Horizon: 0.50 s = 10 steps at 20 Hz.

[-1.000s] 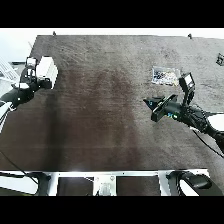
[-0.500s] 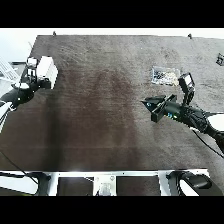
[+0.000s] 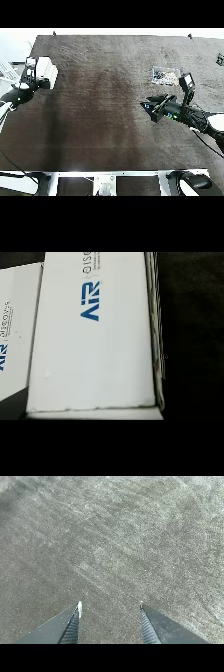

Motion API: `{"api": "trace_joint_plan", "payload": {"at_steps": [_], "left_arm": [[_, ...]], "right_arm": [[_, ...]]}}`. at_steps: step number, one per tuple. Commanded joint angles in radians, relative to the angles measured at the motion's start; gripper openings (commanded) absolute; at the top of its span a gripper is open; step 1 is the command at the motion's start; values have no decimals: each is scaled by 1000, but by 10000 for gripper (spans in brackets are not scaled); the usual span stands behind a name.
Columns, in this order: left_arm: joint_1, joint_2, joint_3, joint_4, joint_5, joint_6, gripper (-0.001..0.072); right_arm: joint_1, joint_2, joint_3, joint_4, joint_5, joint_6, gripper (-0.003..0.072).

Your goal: Fold the box and place the chain.

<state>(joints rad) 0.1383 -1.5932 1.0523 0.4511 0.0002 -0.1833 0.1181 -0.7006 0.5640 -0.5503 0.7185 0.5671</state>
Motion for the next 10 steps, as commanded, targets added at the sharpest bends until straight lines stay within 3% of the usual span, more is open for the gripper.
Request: {"api": "trace_joint_plan", "payload": {"at_steps": [1,10], "left_arm": [[0,1,0,-3,-38,-2,707],[0,2,0,2,-44,10,720]], "right_arm": [[1,-1,0,0,1,6,458],[1,-1,0,-1,16,6,565]]}}
